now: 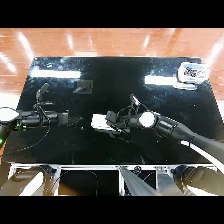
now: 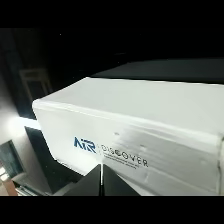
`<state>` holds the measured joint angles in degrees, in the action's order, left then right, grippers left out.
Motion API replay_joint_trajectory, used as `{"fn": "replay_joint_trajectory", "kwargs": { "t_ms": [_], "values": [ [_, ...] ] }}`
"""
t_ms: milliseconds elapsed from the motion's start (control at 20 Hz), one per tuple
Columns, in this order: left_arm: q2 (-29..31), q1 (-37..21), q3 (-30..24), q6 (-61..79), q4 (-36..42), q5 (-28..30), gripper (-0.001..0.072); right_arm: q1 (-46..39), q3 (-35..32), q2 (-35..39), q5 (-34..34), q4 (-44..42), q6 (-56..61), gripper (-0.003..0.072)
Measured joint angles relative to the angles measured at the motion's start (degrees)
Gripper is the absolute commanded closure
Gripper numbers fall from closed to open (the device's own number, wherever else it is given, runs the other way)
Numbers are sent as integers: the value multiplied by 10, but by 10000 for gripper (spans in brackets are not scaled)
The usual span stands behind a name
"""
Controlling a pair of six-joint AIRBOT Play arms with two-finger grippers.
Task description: Fold the box and place the chain.
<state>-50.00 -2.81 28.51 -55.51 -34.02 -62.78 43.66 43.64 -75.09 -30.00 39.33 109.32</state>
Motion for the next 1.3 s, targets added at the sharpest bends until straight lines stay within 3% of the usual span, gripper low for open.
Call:
{"fn": "replay_joint_trajectory", "kwargs": {
  "t_ms": [450, 650, 950, 1300],
  "values": [
    [-2, 0, 3, 0, 0, -4, 89, -1, 11, -1, -35, 0, -35, 651],
    [-2, 0, 35, 9, 0, -24, 89, -12, 17, 26, -61, -3, -62, 650],
    [-19, 2, 133, 76, -5, -42, 89, -52, 19, 92, -122, 8, -110, 651],
    [-139, 76, 324, 265, -100, -99, 82, -186, 19, 149, -262, 165, -123, 651]
  ]
}}
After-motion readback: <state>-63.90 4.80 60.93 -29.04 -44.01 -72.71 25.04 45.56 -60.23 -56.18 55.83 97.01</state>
